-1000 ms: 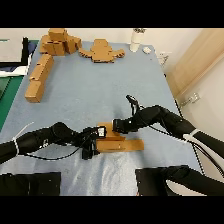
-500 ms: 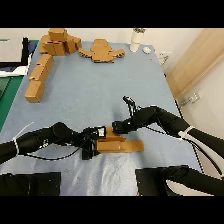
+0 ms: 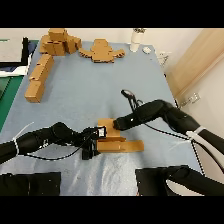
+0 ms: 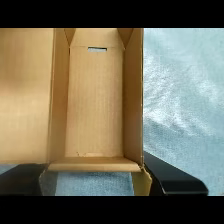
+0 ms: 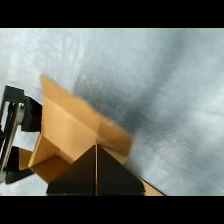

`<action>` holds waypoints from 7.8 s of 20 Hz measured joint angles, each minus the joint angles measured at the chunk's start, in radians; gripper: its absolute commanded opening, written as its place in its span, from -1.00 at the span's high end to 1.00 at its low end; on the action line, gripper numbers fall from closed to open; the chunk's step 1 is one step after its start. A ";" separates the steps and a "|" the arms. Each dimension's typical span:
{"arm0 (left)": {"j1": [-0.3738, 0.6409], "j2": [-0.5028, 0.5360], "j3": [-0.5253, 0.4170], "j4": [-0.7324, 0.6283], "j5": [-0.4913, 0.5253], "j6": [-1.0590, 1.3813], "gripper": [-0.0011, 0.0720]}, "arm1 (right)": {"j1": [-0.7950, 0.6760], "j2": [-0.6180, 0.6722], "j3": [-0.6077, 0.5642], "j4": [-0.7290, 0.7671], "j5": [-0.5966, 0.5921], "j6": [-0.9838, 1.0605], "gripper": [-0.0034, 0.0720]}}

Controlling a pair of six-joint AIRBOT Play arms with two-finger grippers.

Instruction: Fold the box.

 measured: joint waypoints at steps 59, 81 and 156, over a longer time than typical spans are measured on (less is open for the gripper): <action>0.000 0.000 0.000 0.000 -0.004 -0.002 -0.72 | 0.051 0.241 -0.275 -0.179 -0.070 -0.935 -0.91; 0.001 0.000 0.000 0.000 -0.001 -0.001 -0.72 | 0.100 0.183 -0.275 -0.071 0.027 -0.902 0.31; 0.000 0.000 0.000 0.000 -0.003 0.000 -0.72 | -0.394 0.179 -0.301 -0.290 -0.169 0.253 0.91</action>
